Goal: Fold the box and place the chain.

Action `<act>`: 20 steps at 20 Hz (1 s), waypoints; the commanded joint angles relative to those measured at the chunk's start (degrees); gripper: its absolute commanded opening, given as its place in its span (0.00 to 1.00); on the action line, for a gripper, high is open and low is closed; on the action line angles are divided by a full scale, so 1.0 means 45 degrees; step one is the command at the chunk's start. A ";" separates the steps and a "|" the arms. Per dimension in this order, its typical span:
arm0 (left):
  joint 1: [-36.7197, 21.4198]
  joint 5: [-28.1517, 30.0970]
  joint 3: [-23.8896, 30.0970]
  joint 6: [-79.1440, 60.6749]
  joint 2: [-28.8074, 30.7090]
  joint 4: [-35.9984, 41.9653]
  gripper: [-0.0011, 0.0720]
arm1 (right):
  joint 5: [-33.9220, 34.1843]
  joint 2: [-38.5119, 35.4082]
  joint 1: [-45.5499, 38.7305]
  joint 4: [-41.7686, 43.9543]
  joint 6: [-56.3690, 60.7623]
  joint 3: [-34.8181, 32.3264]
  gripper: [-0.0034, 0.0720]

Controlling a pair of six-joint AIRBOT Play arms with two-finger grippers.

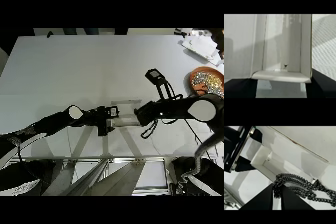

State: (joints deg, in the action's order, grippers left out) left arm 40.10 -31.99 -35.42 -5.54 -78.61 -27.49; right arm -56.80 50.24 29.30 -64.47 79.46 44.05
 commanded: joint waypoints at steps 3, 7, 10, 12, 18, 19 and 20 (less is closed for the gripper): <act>0.0000 0.0005 0.0000 0.0000 0.0000 -0.0005 0.50 | 0.0136 0.1384 0.0219 -0.0461 0.0602 -0.0063 0.06; 0.0000 0.0005 0.0000 0.0000 0.0000 0.0000 0.50 | 0.0257 0.2613 0.0636 -0.0631 0.0641 -0.0121 0.06; 0.0000 0.0000 0.0000 0.0000 0.0000 -0.0005 0.50 | 0.1127 0.3259 0.1229 -0.0631 0.0738 -0.0121 0.06; 0.0000 0.0010 0.0000 0.0000 0.0000 -0.0005 0.50 | 0.1574 0.3487 0.1501 -0.0709 0.1069 -0.0121 0.06; 0.0000 0.0005 0.0000 0.0000 0.0000 0.0000 0.50 | 0.1792 0.4682 0.1729 -0.0811 0.1302 -0.0121 0.06; 0.0000 0.0005 0.0000 0.0000 0.0000 0.0000 0.50 | 0.1812 0.4741 0.1729 -0.0821 0.1297 -0.0121 0.06; 0.0000 0.0005 0.0000 0.0000 0.0000 0.0000 0.50 | 0.1846 0.4770 0.1729 -0.0816 0.1297 -0.0121 0.06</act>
State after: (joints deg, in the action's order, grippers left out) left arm 40.10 -31.99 -35.42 -5.52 -78.61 -27.49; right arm -49.15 70.26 36.80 -67.99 84.93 43.53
